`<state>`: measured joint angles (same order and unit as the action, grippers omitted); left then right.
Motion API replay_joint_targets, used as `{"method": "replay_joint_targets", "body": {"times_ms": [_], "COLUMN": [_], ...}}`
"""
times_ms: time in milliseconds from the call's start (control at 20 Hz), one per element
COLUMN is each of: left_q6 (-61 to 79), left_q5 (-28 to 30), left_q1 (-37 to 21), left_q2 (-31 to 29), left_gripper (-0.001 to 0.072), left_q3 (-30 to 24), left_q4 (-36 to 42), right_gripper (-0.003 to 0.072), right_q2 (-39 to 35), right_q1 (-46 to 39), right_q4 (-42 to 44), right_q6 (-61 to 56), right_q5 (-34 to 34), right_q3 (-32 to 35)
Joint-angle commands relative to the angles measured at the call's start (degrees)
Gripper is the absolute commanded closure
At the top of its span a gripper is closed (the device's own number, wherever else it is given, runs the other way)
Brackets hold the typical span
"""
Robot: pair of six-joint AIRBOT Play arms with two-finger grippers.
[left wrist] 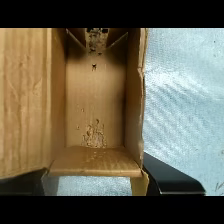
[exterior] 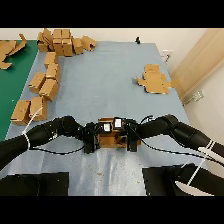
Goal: Fold the box.
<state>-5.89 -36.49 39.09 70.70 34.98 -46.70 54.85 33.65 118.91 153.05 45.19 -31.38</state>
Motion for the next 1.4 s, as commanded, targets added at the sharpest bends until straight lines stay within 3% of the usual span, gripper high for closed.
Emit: {"method": "replay_joint_targets", "body": {"times_ms": [0,100,450,600,650,750,800,1100,1350], "left_q6": [0.0,0.0,0.0,0.0,0.0,0.0,0.0,0.0,0.0], "left_q5": [0.0,0.0,0.0,0.0,0.0,0.0,0.0,0.0,0.0], "left_q1": [0.0,0.0,0.0,0.0,0.0,0.0,0.0,0.0,0.0], "left_q2": [0.0,0.0,0.0,0.0,0.0,0.0,0.0,0.0,0.0], "left_gripper": [0.0184,0.0184,0.0184,0.0184,0.0184,0.0184,0.0184,0.0184,0.0184], "left_q3": [0.1,0.1,0.1,0.1,0.1,0.1,0.1,0.1,0.1], "left_q4": [0.0,0.0,0.0,0.0,0.0,0.0,0.0,0.0,0.0], "right_gripper": [0.0275,0.0169,0.0165,0.0176,0.0228,0.0626,0.0670,0.0686,0.0686], "right_q2": [1.9,3.5,3.3,0.4,-1.0,-4.5,-6.4,-13.6,-11.5], "right_q1": [0.0,0.0,0.0,-0.2,-0.2,-0.2,-0.3,-9.6,-22.1], "right_q4": [2.7,3.2,2.9,-6.3,-11.5,-20.5,-23.6,-28.4,-15.6], "right_q6": [0.7,0.7,0.0,-21.0,-28.7,-40.6,-44.8,-69.3,-66.9], "right_q5": [-0.3,-0.4,-0.2,3.8,5.9,11.6,13.6,21.9,17.7], "right_q3": [0.0,0.0,0.0,-1.5,-2.4,-3.6,-3.7,-3.3,4.1]}}
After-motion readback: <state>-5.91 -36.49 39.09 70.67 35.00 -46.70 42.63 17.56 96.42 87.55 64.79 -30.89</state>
